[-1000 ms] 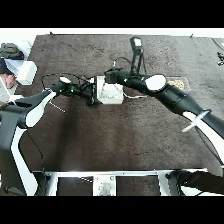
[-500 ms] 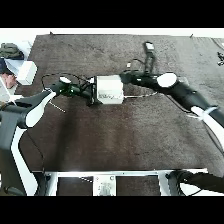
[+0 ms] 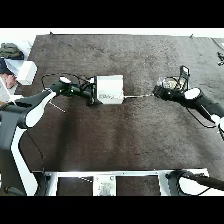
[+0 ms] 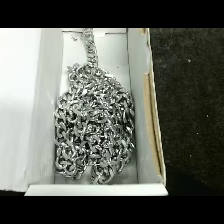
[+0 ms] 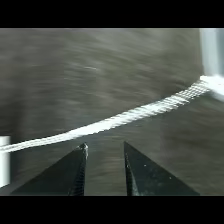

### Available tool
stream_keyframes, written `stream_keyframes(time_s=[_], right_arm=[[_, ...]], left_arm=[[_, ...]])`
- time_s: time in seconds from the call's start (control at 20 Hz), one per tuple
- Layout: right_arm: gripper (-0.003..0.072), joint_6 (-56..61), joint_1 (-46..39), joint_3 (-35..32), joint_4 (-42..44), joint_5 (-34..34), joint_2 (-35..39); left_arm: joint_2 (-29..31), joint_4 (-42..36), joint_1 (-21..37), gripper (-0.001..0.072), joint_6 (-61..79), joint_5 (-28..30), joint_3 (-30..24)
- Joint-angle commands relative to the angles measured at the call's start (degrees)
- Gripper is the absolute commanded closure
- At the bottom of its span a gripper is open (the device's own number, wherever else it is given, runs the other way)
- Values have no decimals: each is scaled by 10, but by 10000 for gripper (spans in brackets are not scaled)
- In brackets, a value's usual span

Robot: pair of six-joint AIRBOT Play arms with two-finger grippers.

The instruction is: Fold the box and place the chain.

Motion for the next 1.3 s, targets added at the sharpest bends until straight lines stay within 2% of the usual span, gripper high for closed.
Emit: stream_keyframes(time_s=[0.0,0.2,0.45,0.5,0.55,0.6,0.7,0.9,1.05,1.25], right_arm=[[385,8,-19,-6,18,-59,-52],[384,8,-18,43,22,-63,-122],[386,8,-17,78,41,-65,-168],[452,8,-14,84,43,-64,-171],[568,8,-9,89,44,-64,-171],[653,8,-3,92,50,-62,-166],[698,8,16,91,52,-50,-138],[698,-25,75,91,53,-15,-14],[698,-38,140,91,52,-30,79],[698,-38,219,106,53,-78,125]], left_arm=[[0,0,0,365,0,0,0],[0,0,0,365,0,0,0],[0,0,0,365,0,0,0],[0,0,0,365,0,0,0],[0,0,0,365,0,0,0],[0,0,0,365,0,0,0],[0,0,0,365,0,0,0],[0,0,0,365,0,0,0],[0,0,0,365,0,0,0],[0,0,0,365,0,0,0]])
